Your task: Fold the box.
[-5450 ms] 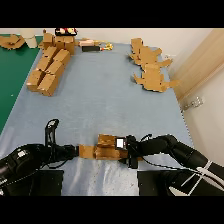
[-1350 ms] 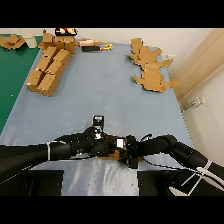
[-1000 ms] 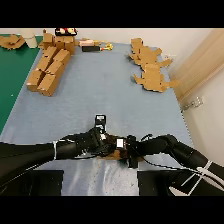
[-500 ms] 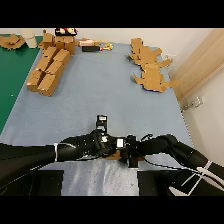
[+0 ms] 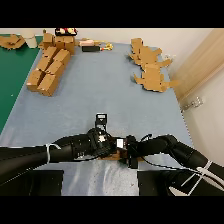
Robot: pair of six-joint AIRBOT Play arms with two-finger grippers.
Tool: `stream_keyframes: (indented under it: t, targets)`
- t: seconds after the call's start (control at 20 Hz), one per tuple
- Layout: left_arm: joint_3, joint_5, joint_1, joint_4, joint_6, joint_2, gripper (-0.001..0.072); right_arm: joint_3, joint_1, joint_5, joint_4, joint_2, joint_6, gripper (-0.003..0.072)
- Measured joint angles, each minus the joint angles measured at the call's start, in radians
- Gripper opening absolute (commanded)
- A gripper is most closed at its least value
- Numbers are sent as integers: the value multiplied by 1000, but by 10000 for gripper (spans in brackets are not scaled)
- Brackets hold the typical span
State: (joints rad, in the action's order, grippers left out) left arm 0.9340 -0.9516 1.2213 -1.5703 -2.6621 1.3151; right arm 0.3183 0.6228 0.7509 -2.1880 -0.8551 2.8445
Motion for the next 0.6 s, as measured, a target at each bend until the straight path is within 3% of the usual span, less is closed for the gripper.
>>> stream_keyframes:
  t: [0.35,0.45,0.6]
  targets:
    - [0,-99,-1,-47,1,-92,486,0,0,0,0,0,0,536]
    - [0,-140,-1,-61,0,-112,448,0,0,0,0,0,0,536]
    - [0,-176,-1,-72,0,-144,446,0,0,-1,1,0,0,536]
